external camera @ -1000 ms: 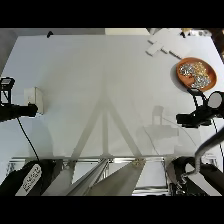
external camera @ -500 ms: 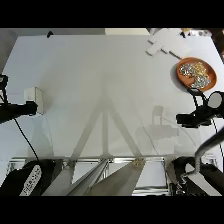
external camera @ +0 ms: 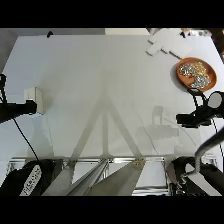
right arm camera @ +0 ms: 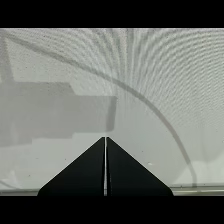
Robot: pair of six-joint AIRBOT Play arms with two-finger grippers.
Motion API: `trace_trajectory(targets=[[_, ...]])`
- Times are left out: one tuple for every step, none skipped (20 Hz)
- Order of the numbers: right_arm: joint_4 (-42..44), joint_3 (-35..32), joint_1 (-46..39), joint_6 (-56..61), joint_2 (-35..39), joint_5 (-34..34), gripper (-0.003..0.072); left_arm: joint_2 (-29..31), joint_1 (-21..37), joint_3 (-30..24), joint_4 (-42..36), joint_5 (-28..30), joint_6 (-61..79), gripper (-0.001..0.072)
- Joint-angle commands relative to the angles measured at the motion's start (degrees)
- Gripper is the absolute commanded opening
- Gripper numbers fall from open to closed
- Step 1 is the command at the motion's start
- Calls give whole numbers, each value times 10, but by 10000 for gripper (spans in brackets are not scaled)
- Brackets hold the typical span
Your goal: Fold the box and place the chain.
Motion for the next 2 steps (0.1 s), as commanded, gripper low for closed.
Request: trace_trajectory(targets=[[0,0,0,0,0,0,16,0,0,0,0,3,-1,696],[0,0,0,0,0,0,16,0,0,0,0,3,-1,696]])
